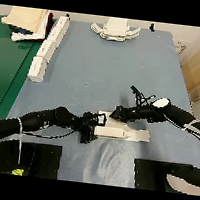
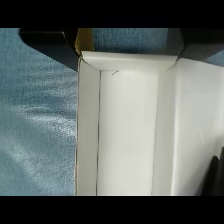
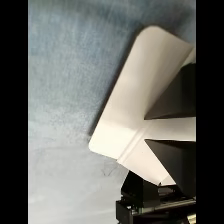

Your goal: Fold the box.

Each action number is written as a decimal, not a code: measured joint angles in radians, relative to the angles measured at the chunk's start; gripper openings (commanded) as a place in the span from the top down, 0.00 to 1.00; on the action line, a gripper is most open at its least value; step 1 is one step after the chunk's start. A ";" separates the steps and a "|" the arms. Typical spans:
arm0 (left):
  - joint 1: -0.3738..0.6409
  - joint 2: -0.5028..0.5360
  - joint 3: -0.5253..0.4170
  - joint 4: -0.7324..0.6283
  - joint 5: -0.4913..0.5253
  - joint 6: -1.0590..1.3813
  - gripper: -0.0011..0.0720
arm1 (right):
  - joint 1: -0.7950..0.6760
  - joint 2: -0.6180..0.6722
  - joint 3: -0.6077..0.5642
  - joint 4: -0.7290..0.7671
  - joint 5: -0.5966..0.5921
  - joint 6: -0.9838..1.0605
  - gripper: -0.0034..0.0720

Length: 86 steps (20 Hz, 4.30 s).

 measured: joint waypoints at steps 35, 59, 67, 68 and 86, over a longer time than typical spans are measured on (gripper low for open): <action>0.000 0.000 0.000 0.001 0.000 0.001 0.36 | 0.011 0.509 -0.173 -0.646 0.138 -0.775 0.33; 0.000 0.000 0.000 0.001 0.000 0.001 0.36 | 0.125 0.468 -0.201 -0.476 0.019 -0.869 0.00; 0.000 0.000 0.000 0.000 0.000 0.000 0.36 | 0.126 0.507 -0.140 -0.650 0.164 -0.381 0.95; 0.000 0.000 0.000 0.000 0.000 0.001 0.36 | 0.126 0.521 -0.117 -0.717 0.211 -0.251 0.95; 0.000 0.000 0.000 0.000 0.000 0.000 0.36 | -0.335 0.324 -0.088 -0.837 0.346 0.577 0.95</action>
